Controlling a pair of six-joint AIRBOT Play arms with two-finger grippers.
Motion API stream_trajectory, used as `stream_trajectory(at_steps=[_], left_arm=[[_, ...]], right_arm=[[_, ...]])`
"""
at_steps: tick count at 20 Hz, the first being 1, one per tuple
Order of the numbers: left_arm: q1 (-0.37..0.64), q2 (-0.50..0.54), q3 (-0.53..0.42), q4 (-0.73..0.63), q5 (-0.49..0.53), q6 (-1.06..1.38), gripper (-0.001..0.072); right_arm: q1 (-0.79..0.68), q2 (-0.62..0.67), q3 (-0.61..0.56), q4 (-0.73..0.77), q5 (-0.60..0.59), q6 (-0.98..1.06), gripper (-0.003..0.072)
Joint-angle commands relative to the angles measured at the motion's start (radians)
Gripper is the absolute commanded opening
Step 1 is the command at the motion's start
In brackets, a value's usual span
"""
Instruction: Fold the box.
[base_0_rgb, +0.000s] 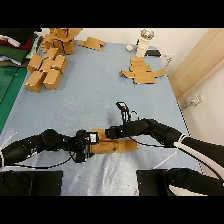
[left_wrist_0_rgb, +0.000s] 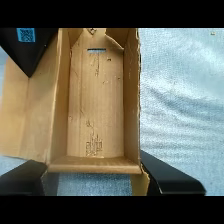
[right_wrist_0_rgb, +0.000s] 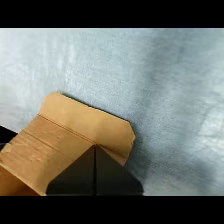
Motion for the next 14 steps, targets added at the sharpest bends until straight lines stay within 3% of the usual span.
stream_trajectory(at_steps=[1, 6, 9, 11, 14], left_arm=[[0.0, 0.0, -0.001, 0.0, 0.0, 0.0, 0.0382], [0.0, 0.0, -0.001, 0.0, 0.0, 0.0, 0.0382], [0.0, 0.0, -0.001, 0.0, 0.0, 0.0, 0.0382], [0.0, 0.0, -0.001, 0.0, 0.0, 0.0, 0.0382], [0.0, 0.0, -0.001, 0.0, 0.0, 0.0, 0.0382]], right_arm=[[0.001, -0.014, 0.002, -0.001, -0.023, -0.077, 0.0003], [-0.001, 0.018, 0.034, -0.028, -0.042, -0.129, 0.0003], [-0.001, 0.126, 0.109, -0.183, -0.1, -0.118, 0.0002], [-0.001, 0.218, 0.15, -0.301, -0.207, -0.037, 0.0003], [0.001, 0.328, 0.137, -0.372, -0.478, 0.011, 0.0002]])
